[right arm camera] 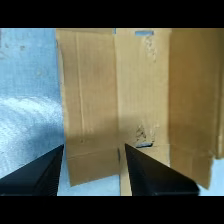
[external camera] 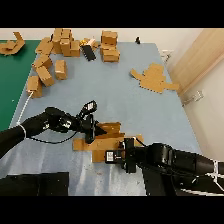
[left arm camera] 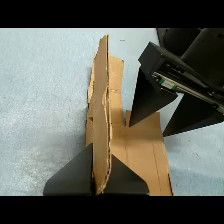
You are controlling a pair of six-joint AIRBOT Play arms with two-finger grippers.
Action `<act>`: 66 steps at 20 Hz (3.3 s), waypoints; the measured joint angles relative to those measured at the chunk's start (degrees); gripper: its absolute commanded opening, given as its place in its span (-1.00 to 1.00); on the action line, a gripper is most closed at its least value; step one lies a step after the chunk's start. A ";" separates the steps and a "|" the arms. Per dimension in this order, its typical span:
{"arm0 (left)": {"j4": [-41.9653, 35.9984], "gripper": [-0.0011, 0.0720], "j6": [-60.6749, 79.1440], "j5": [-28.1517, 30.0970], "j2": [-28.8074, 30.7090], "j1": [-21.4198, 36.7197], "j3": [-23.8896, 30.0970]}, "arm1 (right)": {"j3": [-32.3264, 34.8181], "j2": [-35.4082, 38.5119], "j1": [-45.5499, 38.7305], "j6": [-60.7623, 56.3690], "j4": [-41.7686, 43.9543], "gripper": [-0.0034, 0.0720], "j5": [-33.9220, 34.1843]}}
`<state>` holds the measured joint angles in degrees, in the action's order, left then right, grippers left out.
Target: Fold the box.
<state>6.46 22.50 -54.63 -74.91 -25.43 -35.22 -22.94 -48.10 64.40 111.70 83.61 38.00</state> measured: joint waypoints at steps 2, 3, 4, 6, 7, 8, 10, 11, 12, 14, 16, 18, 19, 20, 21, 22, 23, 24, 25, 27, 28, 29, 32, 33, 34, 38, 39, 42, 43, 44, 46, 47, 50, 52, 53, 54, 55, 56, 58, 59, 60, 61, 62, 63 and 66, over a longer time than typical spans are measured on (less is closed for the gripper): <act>0.00 -0.94 0.00 0.02 0.00 0.00 0.00 | 0.00 -0.11 0.00 -0.52 -1.49 0.67 -0.46; 0.00 -0.94 0.00 0.02 0.00 0.00 0.00 | -0.02 -0.11 0.00 -0.72 -2.21 0.67 -0.61; 0.00 -0.94 0.00 0.00 0.00 0.00 0.00 | -0.02 -0.11 0.00 -0.85 -2.73 0.67 -0.72; -0.02 -0.94 0.00 0.00 0.00 0.00 0.00 | -0.04 -0.11 0.00 -1.09 -3.43 0.67 -0.92; -0.02 -0.94 0.00 0.02 0.00 0.02 0.00 | -0.04 -0.11 0.00 -1.14 -3.63 0.67 -1.01; -0.02 -0.94 0.00 0.02 0.00 0.00 0.00 | -0.04 -0.11 0.00 -1.22 -3.80 0.67 -1.03; -0.02 -0.94 0.00 0.02 0.00 0.00 0.00 | -0.13 0.15 0.00 -1.88 -4.04 0.67 -1.03; -0.02 -0.94 0.00 0.00 0.00 0.00 0.00 | -0.20 0.46 0.00 -2.62 -4.17 0.67 -1.03; -0.02 -0.94 0.00 0.02 0.00 0.00 0.00 | -0.33 0.85 0.00 -3.48 -4.31 0.67 -1.03; -0.02 -0.94 0.00 0.02 0.00 0.00 0.00 | -0.61 1.88 -0.11 -5.42 -5.18 0.67 -0.46; -0.02 -0.94 0.00 0.02 0.00 0.00 0.00 | -0.74 2.69 -0.11 -6.60 -6.10 0.68 -0.26; -0.02 -0.94 0.00 0.02 0.00 0.00 0.00 | -0.83 3.13 -0.13 -7.41 -6.78 0.68 -0.15; -0.02 -0.94 0.00 0.02 0.00 0.00 0.00 | -0.83 3.23 -0.13 -7.78 -7.02 0.68 -0.13; -0.04 -0.94 0.00 0.00 0.00 0.00 0.00 | -0.85 3.34 -0.13 -8.07 -7.21 0.68 -0.09; -0.02 -0.94 0.00 0.00 0.00 0.00 0.00 | -0.87 3.39 -0.13 -8.24 -7.34 0.68 -0.09; -0.02 -0.94 0.00 0.02 0.00 0.00 0.00 | -0.87 3.45 -0.11 -8.39 -7.50 0.68 -0.07; -0.02 -0.94 0.00 0.02 0.00 0.00 0.00 | -0.87 3.48 -0.11 -8.46 -7.67 0.68 -0.09; -0.02 -0.94 0.00 0.00 0.00 0.00 0.00 | -0.87 3.50 -0.13 -8.61 -7.87 0.68 -0.07; -0.04 -0.94 0.00 0.02 0.00 0.00 0.00 | -0.87 3.54 -0.11 -8.63 -8.11 0.68 -0.07; -0.02 -0.94 0.00 0.02 0.00 0.00 0.00 | -0.87 3.52 -0.13 -8.72 -8.66 0.69 -0.15; -0.04 -0.94 0.00 0.02 0.00 0.00 0.00 | -0.92 3.52 -0.13 -8.74 -9.09 0.69 -0.35; -0.04 -0.94 0.00 0.02 0.00 0.02 0.00 | -0.96 3.54 -0.13 -8.79 -9.40 0.74 -0.59; -0.02 -0.94 0.00 0.02 0.00 0.00 0.00 | -1.38 3.72 -0.13 -9.20 -9.35 1.00 -0.66; -0.02 -0.94 0.00 0.02 0.00 0.00 0.00 | -1.68 3.78 -0.24 -9.44 -9.09 1.00 -0.68; -0.02 -0.94 0.00 0.00 0.00 0.00 0.00 | -1.99 3.89 -0.52 -9.88 -8.83 1.00 -0.61; -0.04 -0.94 0.00 0.02 0.00 0.00 0.00 | -2.75 4.68 -1.97 -11.54 -7.87 1.00 0.24; -0.04 -0.94 0.00 0.02 0.00 0.00 0.00 | -2.82 4.87 -2.16 -11.78 -7.48 1.00 0.79; -0.02 -0.94 0.00 0.02 0.00 0.00 0.00 | -2.97 5.64 -2.49 -12.22 -6.78 1.00 3.13; -0.02 -0.94 0.00 0.00 0.00 0.00 0.00 | -2.99 5.90 -2.51 -12.24 -6.69 1.00 3.50; -0.02 -0.94 0.00 0.00 0.00 0.00 0.00 | -3.02 6.12 -2.62 -12.24 -6.54 1.00 3.82; -0.02 -0.94 0.00 0.00 0.00 0.00 0.00 | -2.99 6.40 -3.02 -12.22 -6.43 1.00 4.09; -0.04 -0.94 0.00 0.00 0.00 0.00 0.00 | -2.97 6.49 -3.52 -11.69 -6.16 1.00 3.98; -0.04 -0.94 0.00 0.02 0.00 0.00 0.00 | -2.95 6.64 -6.40 -7.26 -3.61 1.00 2.49; -0.04 -0.94 0.00 0.02 0.00 0.00 0.00 | -2.95 6.69 -9.38 -1.64 0.28 1.00 1.62; -0.04 -0.94 0.00 0.02 0.00 0.00 0.00 | -2.95 6.69 -11.19 1.86 3.19 1.00 1.40; -0.04 -0.94 0.00 0.02 0.00 0.00 0.00 | -2.95 6.69 -13.09 5.64 6.21 1.00 1.27; -0.04 -0.94 0.00 0.02 0.00 0.00 0.00 | -2.95 6.69 -14.84 9.09 9.20 1.00 1.01; -0.04 -0.94 0.00 0.02 0.00 0.00 0.00 | -2.95 6.69 -16.57 12.52 12.09 1.00 0.96; -0.04 -0.94 0.00 0.02 0.00 0.00 0.00 | -2.95 6.67 -19.98 19.21 17.46 1.00 0.74; -0.04 -0.94 0.00 0.02 0.00 0.00 0.00 | -2.95 6.56 -21.64 22.47 20.04 1.00 0.66; -0.04 -0.94 0.00 0.02 0.00 0.00 0.00 | -2.95 6.34 -23.21 25.68 22.67 1.00 0.68; -0.04 -0.94 0.00 0.02 0.00 0.00 0.00 | -2.95 6.01 -24.61 28.79 25.11 1.00 0.79; -0.04 -0.94 0.00 0.02 0.00 0.00 0.00 | -2.95 5.44 -26.08 32.17 27.85 1.00 1.11; -0.04 -0.94 0.00 0.02 0.00 0.00 0.00 | -2.95 4.76 -27.34 35.19 30.29 1.00 1.53; -0.02 -0.94 0.00 0.02 0.00 0.00 0.00 | -3.28 1.79 -30.71 43.54 37.00 1.00 2.84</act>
<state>6.44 22.50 -54.61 -74.91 -25.43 -35.22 -26.22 -46.30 33.69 155.24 120.62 40.84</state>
